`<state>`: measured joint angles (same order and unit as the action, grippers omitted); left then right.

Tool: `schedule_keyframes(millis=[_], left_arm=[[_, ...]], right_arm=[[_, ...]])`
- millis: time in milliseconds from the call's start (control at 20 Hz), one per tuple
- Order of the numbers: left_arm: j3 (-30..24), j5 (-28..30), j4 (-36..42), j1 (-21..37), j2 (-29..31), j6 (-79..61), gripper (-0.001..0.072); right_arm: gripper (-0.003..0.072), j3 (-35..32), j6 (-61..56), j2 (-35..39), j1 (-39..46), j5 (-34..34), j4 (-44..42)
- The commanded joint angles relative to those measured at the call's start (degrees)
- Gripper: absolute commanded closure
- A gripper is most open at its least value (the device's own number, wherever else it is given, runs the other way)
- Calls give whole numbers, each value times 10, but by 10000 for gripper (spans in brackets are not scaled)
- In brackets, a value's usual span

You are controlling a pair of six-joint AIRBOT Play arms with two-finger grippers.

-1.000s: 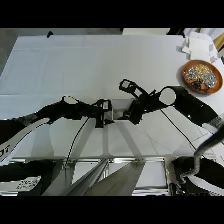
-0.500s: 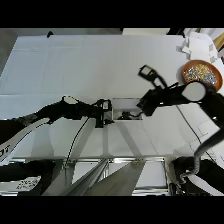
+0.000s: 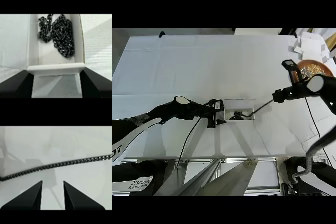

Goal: Fold the box and place the chain.

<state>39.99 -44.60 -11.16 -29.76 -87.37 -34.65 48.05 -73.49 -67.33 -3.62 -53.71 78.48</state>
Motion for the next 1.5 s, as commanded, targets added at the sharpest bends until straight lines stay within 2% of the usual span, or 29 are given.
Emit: schedule_keyframes(millis=[0, 450, 850, 1000, 1450], left_arm=[[0, 0, 0, 0, 0, 0, 559], [0, 0, 0, 0, 0, 0, 559], [0, 0, 0, 0, 0, 0, 559], [0, 0, 0, 0, 0, 0, 559], [0, 0, 0, 0, 0, 0, 559]], right_arm=[[392, 0, -31, -61, -10, 24, 28], [394, 0, -33, -117, -21, 66, 30], [399, 0, -46, -120, -21, 78, 38], [470, 0, -45, -120, -21, 72, 43], [474, 0, -67, -120, -21, 69, 64]])
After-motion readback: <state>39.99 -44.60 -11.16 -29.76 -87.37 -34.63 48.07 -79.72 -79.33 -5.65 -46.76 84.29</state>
